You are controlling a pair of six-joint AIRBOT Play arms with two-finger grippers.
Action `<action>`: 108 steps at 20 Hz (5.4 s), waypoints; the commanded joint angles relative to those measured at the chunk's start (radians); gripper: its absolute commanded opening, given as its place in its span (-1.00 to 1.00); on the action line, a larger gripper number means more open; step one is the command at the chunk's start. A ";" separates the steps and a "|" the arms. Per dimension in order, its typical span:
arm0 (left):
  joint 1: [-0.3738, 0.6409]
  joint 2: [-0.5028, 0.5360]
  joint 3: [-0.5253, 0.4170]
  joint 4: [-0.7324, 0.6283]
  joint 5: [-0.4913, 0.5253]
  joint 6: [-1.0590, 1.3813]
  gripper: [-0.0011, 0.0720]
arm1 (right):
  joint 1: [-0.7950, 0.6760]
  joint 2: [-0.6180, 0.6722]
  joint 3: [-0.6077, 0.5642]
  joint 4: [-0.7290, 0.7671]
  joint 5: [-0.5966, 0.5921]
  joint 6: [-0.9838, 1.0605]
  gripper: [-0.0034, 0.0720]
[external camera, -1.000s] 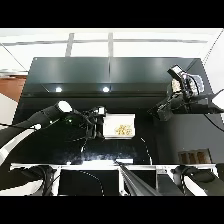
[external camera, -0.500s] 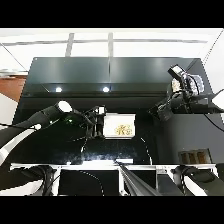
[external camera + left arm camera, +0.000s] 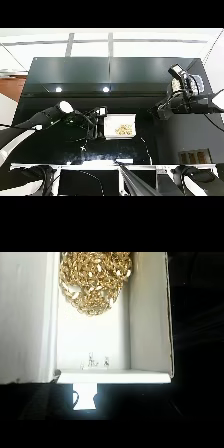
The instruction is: Fold the box and place the chain.
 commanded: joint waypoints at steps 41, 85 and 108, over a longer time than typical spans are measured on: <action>-0.004 0.000 0.002 0.000 0.021 -0.015 -0.33 | 0.243 -0.247 -0.024 0.120 -0.026 -0.573 0.96; -0.004 0.000 0.002 0.000 0.022 -0.015 -0.33 | 0.352 -0.249 -0.039 0.046 -0.079 -0.489 -0.38; -0.004 0.000 0.002 0.000 0.022 -0.015 -0.33 | 0.376 -0.275 -0.033 0.062 -0.058 -0.409 -0.20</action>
